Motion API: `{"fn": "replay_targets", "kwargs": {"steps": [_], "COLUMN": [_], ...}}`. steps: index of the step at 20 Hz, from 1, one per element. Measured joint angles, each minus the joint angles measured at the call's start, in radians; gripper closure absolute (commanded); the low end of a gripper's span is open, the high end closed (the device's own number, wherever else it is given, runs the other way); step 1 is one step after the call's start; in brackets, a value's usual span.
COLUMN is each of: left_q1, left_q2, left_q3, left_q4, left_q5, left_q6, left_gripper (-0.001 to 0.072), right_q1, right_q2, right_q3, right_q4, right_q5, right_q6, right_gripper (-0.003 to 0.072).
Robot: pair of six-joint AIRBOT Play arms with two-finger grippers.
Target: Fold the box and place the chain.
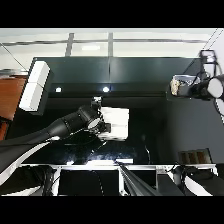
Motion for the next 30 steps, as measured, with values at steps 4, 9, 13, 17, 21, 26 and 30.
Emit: {"fn": "replay_targets", "kwargs": {"steps": [4,9,13,17,21,26,30], "left_q1": [0.000,0.000,0.000,0.000,0.000,0.000,0.000], "left_q2": [0.000,0.000,0.000,0.000,0.000,0.000,0.000], "left_q3": [0.000,0.000,0.000,0.000,0.000,0.000,0.000], "left_q4": [0.000,-0.002,-0.003,-0.005,-0.008,-0.011,-0.011], "left_q5": [0.002,0.003,0.004,0.004,0.004,0.003,0.003], "left_q6": [0.000,0.003,0.003,0.003,0.003,0.002,0.002], "left_gripper": [0.0682,0.0682,0.0682,0.0681,0.0681,0.0682,0.0682], "right_q1": [-0.199,-0.322,-0.345,-0.353,-0.363,-0.369,-0.371], "right_q2": [-0.185,-0.424,-0.561,-0.630,-0.665,-0.695,-0.721], "right_q3": [0.114,0.320,0.424,0.461,0.472,0.475,0.475], "right_q4": [0.052,0.201,0.237,0.227,0.209,0.204,0.203], "right_q5": [-0.054,-0.077,-0.062,-0.074,-0.088,-0.130,-0.151], "right_q6": [0.000,0.005,0.023,0.048,0.058,0.066,0.082], "right_gripper": [-0.0014,0.0141,0.0141,0.0141,0.0142,0.0151,0.0286]}}
